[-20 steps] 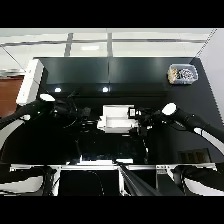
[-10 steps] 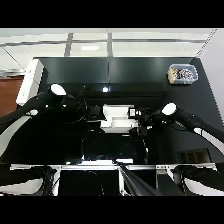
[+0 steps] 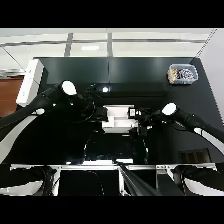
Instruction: Fold the box and place the chain.
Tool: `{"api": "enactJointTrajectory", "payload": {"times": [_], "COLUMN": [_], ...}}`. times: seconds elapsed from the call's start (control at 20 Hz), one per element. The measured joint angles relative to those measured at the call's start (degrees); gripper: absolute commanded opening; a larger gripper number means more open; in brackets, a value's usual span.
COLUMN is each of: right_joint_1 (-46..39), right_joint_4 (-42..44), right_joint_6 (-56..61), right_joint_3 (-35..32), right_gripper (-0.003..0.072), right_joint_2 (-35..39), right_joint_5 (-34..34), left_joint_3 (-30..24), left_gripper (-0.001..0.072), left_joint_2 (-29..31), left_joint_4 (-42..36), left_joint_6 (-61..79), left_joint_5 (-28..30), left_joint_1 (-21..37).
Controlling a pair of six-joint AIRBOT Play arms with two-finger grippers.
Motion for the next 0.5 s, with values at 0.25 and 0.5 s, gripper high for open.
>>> {"api": "enactJointTrajectory", "payload": {"times": [0.25,0.5], "right_joint_1": [0.00,0.00], "right_joint_4": [0.00,0.00], "right_joint_6": [0.02,0.02], "right_joint_3": [0.00,0.00], "right_gripper": [0.0243,0.0243], "right_joint_2": [0.00,0.00], "right_joint_5": [0.02,0.02], "left_joint_3": [0.26,0.26], "left_gripper": [0.0398,0.0397], "left_joint_2": [0.00,0.00], "left_joint_4": [2.54,6.47], "left_joint_6": [-3.37,-7.72], "left_joint_5": [2.05,3.85], "left_joint_1": [-1.44,-3.06]}}
